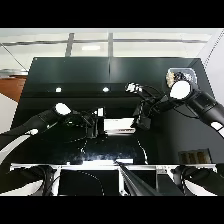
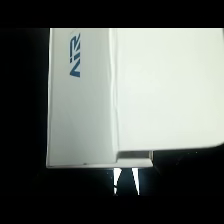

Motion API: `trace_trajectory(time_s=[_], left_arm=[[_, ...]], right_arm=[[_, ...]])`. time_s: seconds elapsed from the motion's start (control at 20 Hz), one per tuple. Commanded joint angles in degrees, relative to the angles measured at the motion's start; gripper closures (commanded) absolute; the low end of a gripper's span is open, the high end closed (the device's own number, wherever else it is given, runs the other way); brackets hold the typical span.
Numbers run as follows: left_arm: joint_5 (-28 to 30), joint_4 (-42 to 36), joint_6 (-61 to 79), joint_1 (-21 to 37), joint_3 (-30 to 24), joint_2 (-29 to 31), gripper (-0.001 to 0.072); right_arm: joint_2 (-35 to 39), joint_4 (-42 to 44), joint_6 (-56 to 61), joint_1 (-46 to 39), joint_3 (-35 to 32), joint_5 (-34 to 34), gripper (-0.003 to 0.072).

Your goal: Fold the box and place the chain.

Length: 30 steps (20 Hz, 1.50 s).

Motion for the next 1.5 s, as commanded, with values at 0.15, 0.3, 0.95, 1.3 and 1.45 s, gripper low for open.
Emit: trace_trajectory(time_s=[0.15, 0.3, 0.95, 1.3, 1.45], left_arm=[[0.0, 0.02, 0.0, 0.0, -0.04, 0.0, 0.0316], [0.0, 0.02, 0.0, 0.0, -0.04, 0.0, 0.0316], [0.0, 0.02, -0.02, 0.0, -0.04, 0.0, 0.0316], [0.02, 0.02, -0.02, 0.0, -0.04, 0.0, 0.0316], [0.0, 0.02, 0.0, 0.0, -0.04, 0.0, 0.0316]], right_arm=[[-0.13, -0.31, -0.09, 0.09, -0.55, 1.46, -0.0005], [-0.13, -0.2, 0.37, 0.09, -1.86, 2.36, -0.0005], [-0.87, -1.68, 1.81, 0.37, -3.32, -1.55, -0.0005], [-1.29, -2.62, 0.07, 3.98, -3.32, -1.36, -0.0005], [-3.06, -4.92, 0.09, 4.96, -3.32, -3.8, -0.0005]])
